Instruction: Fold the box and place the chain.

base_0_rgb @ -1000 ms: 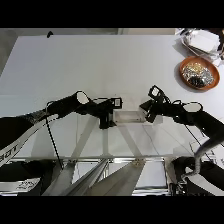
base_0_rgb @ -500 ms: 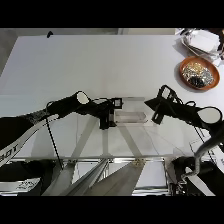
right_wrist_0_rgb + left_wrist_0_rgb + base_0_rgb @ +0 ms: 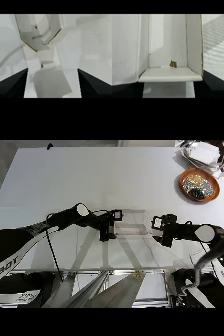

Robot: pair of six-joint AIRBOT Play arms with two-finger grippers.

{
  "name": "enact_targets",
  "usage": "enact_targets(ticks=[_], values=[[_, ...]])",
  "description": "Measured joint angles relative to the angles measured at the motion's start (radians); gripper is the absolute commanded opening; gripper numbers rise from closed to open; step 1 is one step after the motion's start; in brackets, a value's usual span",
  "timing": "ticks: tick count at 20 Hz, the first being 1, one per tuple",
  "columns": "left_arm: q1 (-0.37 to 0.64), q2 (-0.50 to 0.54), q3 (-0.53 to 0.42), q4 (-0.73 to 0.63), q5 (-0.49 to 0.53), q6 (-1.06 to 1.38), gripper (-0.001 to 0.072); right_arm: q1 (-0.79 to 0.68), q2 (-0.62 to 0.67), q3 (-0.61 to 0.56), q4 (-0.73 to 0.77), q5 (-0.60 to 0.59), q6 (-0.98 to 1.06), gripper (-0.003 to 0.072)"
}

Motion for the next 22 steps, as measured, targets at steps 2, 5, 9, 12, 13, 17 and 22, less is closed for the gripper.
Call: enact_targets(ticks=[2,5,9,12,13,17,22], values=[[0.0,0.0,0.0,0.0,0.0,0.0,0.0325,0.015,-0.053,-0.003,0.01,-0.029,-0.045,0.0489],[0.0,0.0,0.0,0.0,0.0,0.0,0.0325,0.031,-0.111,-0.005,0.045,-0.06,-0.119,0.0397],[0.0,0.0,0.0,0.0,0.0,0.0,0.0325,0.038,-0.153,-0.005,0.107,-0.076,-0.185,0.0395],[0.0,0.0,0.0,0.0,0.0,0.0,0.0325,0.039,-0.178,-0.005,0.164,-0.082,-0.232,0.0285],[0.0,0.0,0.0,0.0,0.0,0.0,0.0325,0.039,-0.183,-0.004,0.177,-0.082,-0.242,0.0285],[0.0,0.0,0.0,0.0,0.0,0.0,0.0325,0.04,-0.192,-0.002,0.229,-0.086,-0.263,0.0266],[0.0,0.0,0.0,0.0,0.0,0.0,0.0325,0.04,-0.195,-0.001,0.276,-0.086,-0.272,0.0179]])
